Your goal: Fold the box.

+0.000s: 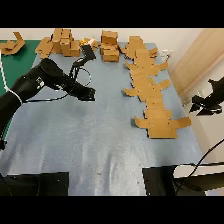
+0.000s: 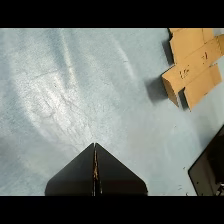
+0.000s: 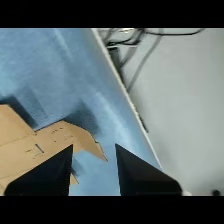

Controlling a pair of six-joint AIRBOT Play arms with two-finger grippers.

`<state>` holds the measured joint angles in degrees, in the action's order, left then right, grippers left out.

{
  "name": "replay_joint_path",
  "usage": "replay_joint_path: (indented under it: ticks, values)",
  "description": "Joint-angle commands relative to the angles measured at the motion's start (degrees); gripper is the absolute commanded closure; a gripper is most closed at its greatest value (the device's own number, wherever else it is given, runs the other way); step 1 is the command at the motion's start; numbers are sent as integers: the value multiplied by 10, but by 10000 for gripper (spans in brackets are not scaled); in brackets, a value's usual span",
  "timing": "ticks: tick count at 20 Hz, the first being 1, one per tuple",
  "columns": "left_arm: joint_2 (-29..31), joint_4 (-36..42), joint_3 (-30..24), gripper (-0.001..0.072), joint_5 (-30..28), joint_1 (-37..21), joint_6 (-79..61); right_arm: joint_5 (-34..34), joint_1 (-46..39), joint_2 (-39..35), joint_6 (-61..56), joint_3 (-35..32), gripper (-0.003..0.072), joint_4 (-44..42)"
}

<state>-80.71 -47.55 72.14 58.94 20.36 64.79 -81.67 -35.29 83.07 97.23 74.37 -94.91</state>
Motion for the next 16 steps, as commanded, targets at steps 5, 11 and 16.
replay_joint_path:
  ticks: [5, 11, 16]
  values:
    - [0, 14, 0, 698, 40, 0, 28, -58, -56, 74, 136, 0, 272, -130]
    - [0, 82, 0, 697, 81, 0, 27, -116, -33, 94, 138, -25, 273, -146]
    - [0, 104, 0, 697, 106, 0, 27, -122, 14, 94, 138, -66, 583, -142]
